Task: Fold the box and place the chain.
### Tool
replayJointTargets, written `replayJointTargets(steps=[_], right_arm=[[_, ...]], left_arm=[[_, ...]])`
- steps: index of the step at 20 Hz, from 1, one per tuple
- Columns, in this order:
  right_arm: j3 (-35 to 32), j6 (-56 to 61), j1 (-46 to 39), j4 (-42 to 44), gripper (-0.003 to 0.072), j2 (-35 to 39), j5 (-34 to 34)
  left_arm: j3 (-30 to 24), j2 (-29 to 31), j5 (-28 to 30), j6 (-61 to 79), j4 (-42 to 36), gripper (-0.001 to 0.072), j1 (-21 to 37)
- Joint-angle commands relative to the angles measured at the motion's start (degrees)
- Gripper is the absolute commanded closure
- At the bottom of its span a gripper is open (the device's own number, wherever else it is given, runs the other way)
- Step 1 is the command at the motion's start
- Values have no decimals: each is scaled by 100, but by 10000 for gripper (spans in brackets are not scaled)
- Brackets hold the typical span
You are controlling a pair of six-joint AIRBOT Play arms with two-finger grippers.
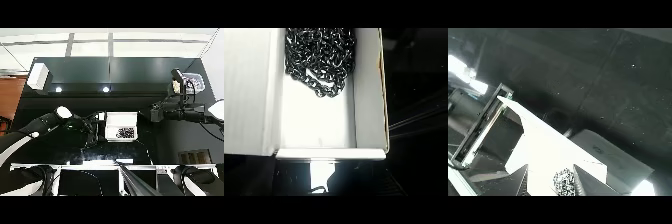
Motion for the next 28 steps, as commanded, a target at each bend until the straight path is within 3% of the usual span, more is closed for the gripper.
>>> replayJointTargets(steps=[1, 3, 5, 6, 9, 10, 11, 14, 19, 23, 28], right_arm=[[-4, 2, 9, -212, 347, -4, -87], [-4, 2, 9, -256, 347, -4, -83], [-4, 0, 9, -260, 347, -4, -85], [-4, 0, 9, -304, 348, -4, -96], [-11, 7, 9, -647, 346, -4, -245], [-11, 181, 9, -970, 266, -7, -372], [-7, 476, 9, -1180, 53, -24, -581], [57, 533, 9, -1141, 51, -358, -883], [330, 13, 11, -717, 52, -1513, -1069], [398, -1980, 188, -166, 52, -1768, -74], [715, -2920, 192, -321, 53, -1700, 1279]], left_arm=[[9, -4, 267, 9, 144, 16, -212], [9, -4, 284, 4, 186, 43, -254], [9, -4, 306, -22, 181, 305, -251], [9, -4, 308, -22, 181, 353, -254], [9, -4, 315, -31, 179, 352, -251], [9, -4, 315, -31, 179, 352, -251], [9, -4, 310, -28, 181, 352, -251], [9, -4, 310, -28, 181, 352, -251], [9, -4, 310, -28, 181, 352, -251], [9, -4, 310, -28, 181, 352, -251], [9, -4, 308, -28, 181, 352, -251]])
